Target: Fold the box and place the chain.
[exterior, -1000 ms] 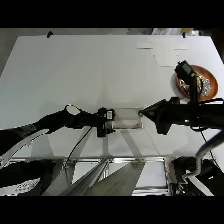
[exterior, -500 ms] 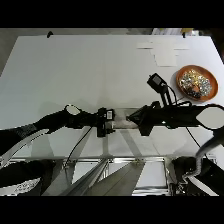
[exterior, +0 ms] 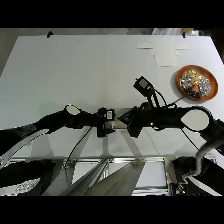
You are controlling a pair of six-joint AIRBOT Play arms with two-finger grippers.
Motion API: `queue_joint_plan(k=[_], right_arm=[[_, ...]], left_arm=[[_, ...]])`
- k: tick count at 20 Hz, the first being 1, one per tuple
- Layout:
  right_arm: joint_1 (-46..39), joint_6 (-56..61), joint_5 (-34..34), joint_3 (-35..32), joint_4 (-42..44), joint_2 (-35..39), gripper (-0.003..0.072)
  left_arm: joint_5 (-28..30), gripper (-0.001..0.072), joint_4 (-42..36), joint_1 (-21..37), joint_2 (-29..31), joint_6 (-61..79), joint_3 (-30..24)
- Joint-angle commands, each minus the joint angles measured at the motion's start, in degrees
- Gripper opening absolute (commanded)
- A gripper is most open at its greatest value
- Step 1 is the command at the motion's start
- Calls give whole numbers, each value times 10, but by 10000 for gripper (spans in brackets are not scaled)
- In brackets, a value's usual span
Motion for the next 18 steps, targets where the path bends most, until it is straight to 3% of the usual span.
queue_joint_plan(k=[1, 7, 12, 18], right_arm=[[3, -2, -5, 0, 6, 10, 16], [3, -13, -17, 0, 9, 10, 16], [3, -9, -4, 0, -43, 6, 17], [3, -10, 10, 0, -47, -54, 17]], left_arm=[[0, 97, 0, 0, 0, 0, 0], [0, 97, 0, 0, 0, 0, 0], [0, 97, 0, 0, 0, 0, 0], [0, 97, 0, 0, 0, 0, 0]])
